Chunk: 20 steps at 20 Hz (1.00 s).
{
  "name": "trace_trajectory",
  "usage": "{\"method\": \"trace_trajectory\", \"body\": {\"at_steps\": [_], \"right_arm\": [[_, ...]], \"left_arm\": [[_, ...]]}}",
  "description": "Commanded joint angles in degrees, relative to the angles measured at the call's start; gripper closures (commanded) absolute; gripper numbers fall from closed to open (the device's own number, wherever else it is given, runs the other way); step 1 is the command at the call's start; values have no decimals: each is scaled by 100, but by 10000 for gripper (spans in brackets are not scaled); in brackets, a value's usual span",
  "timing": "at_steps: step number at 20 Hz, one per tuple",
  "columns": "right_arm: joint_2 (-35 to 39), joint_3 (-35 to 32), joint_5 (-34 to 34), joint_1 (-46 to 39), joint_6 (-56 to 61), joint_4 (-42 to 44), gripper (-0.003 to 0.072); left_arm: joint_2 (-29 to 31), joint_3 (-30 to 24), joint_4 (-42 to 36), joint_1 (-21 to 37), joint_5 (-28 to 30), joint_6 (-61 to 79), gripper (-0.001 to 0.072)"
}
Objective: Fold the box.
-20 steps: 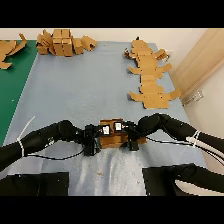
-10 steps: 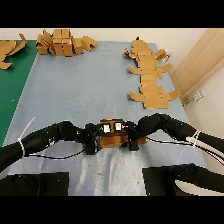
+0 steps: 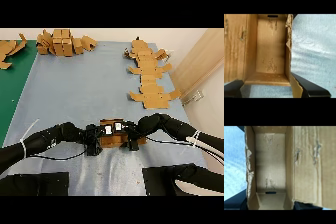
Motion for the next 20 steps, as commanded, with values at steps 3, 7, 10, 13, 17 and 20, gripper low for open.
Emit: {"method": "trace_trajectory", "body": {"at_steps": [3,7,10,13,17,20], "right_arm": [[2,-2,0,4,4,2,153],[2,-2,0,4,4,2,153],[2,-2,0,4,4,2,153],[2,-2,0,4,4,2,153],[2,-2,0,4,4,2,153],[2,-2,0,4,4,2,153]], "left_arm": [[-74,7,2,-28,153,37,10],[-76,7,0,-28,251,35,11],[-87,7,0,-28,282,35,30],[-87,7,2,-28,269,35,148],[-85,7,2,-24,240,35,148],[-83,7,4,-17,243,35,148]]}}
